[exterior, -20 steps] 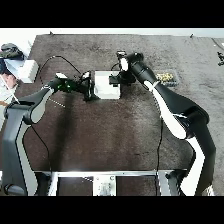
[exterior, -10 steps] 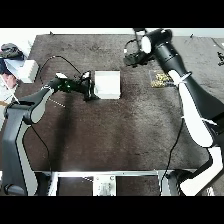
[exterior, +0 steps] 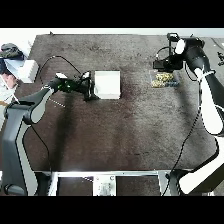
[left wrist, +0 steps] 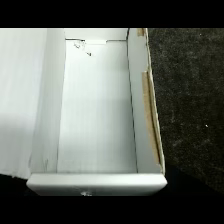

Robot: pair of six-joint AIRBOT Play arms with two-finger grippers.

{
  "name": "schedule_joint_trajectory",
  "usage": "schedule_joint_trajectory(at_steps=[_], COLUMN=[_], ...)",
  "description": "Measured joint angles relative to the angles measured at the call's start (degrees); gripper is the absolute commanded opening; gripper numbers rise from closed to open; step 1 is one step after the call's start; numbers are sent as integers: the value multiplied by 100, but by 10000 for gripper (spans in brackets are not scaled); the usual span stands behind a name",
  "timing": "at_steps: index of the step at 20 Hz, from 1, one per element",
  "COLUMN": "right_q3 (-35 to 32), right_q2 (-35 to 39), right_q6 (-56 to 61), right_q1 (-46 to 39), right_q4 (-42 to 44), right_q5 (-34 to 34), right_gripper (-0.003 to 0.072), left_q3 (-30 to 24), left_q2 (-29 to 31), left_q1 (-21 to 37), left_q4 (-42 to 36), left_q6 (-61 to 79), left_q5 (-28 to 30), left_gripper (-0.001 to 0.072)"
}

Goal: Fold the box and place the chain.

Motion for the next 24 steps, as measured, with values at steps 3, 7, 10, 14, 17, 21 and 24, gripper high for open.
schedule_joint_trajectory(at_steps=[3,7,10,14,17,21,24], right_q3=[-31,-44,-46,-46,-46,-46,-46], right_q2=[-256,-568,-723,-822,-894,-962,-999], right_q6=[-164,-398,-518,-614,-643,-658,-658], right_q1=[-195,-295,-310,-330,-326,-330,-328], right_q4=[229,466,629,798,883,901,857], right_q5=[-48,-96,-153,-214,-238,-260,-260], right_gripper=[232,232,232,231,212,49,13], left_q3=[0,0,0,0,0,0,0], left_q2=[0,0,0,0,0,0,0], left_q1=[0,0,0,0,0,0,0], left_q4=[0,0,0,0,0,0,0], left_q6=[0,0,0,0,0,0,0], left_q5=[0,0,0,0,2,0,2], left_gripper=[343,343,343,343,343,343,343])
